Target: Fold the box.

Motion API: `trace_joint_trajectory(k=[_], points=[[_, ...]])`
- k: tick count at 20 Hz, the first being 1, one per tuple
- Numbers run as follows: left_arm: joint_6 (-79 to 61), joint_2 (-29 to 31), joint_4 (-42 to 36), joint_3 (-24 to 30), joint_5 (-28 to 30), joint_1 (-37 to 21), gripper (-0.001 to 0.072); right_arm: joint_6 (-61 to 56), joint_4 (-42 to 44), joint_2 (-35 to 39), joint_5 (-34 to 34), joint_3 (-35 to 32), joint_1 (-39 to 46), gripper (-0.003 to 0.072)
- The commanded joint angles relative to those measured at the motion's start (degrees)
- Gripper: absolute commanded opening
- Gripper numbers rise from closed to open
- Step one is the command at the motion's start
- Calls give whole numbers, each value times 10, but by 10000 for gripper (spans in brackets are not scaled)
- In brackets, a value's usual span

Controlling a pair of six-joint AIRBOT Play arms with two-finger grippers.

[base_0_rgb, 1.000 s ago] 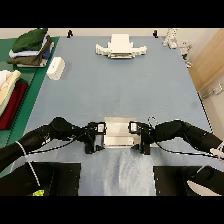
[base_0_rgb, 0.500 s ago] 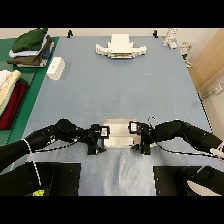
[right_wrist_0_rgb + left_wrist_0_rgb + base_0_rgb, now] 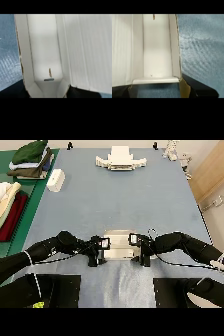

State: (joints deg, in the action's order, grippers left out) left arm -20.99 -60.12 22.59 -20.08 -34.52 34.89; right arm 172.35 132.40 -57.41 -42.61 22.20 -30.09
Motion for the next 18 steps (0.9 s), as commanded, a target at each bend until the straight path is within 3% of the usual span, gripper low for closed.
trace_joint_trajectory(k=[1, 7, 10, 18], points=[[0, 0, -16, -1, 1, 0, 697, 0, 0, 0, 0, 0, 0, 541], [0, 2, -16, -1, 8, -21, 697, 0, 0, 0, 0, 0, 0, 541], [-7, 2, -16, -5, -25, -25, 697, 0, 0, 0, 0, 0, 0, 541], [-6, -3, -5, -5, -36, -24, 696, 0, 0, 0, 0, 0, 0, 541]])
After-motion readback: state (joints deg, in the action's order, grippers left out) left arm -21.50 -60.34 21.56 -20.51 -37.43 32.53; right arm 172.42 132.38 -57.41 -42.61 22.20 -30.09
